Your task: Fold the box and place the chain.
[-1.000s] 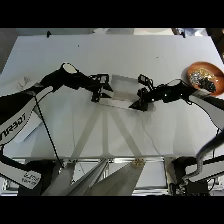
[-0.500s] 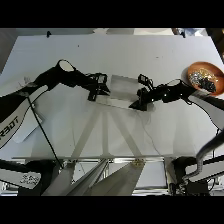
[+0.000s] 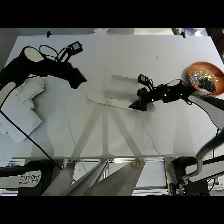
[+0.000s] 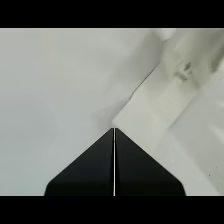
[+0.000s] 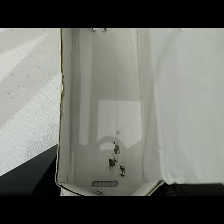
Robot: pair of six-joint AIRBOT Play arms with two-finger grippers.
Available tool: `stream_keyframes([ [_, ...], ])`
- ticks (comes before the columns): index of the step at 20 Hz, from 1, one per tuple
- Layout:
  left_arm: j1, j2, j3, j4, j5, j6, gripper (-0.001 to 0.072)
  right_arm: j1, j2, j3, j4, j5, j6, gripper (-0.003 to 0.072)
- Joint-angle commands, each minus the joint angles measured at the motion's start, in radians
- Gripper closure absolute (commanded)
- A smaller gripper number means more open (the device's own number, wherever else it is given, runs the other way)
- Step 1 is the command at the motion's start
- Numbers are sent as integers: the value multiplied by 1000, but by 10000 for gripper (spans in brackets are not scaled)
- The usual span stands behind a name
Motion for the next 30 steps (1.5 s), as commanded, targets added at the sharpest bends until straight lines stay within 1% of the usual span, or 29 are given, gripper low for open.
stream_keyframes([
  [1, 18, -31, -3, 280, 37, -498, 699, -1, 1, 1, 0, 1, 0, 287],
  [4, -18, -93, -3, 277, -15, -566, 701, -1, 1, 1, 0, 1, 0, 287],
  [7, -77, -146, -3, 269, -22, -581, 701, -1, 1, 1, 0, 1, 0, 287],
  [10, -124, -177, -3, 227, -22, -581, 701, -1, 1, 1, 0, 1, 0, 287],
  [15, -142, -185, -3, 14, -37, -572, 701, -1, 1, 1, 0, 1, 0, 287],
  [21, -144, -186, -3, -70, -40, -568, 699, -1, 1, 1, 0, 1, 0, 287],
  [25, -144, -185, -3, -237, -73, -420, 687, -1, 1, 1, 0, 1, 0, 287],
  [26, -144, -185, -3, -255, -80, -409, 673, -1, 1, 1, 0, 1, 0, 287],
  [28, -144, -186, -3, -256, -87, -396, 496, -1, 1, 1, 0, 1, 0, 287],
  [29, -144, -186, -3, -256, -87, -396, 440, -1, 1, 1, 0, 1, 0, 287],
  [30, -144, -186, -3, -257, -86, -396, 423, -1, 1, 1, 0, 1, 0, 287],
])
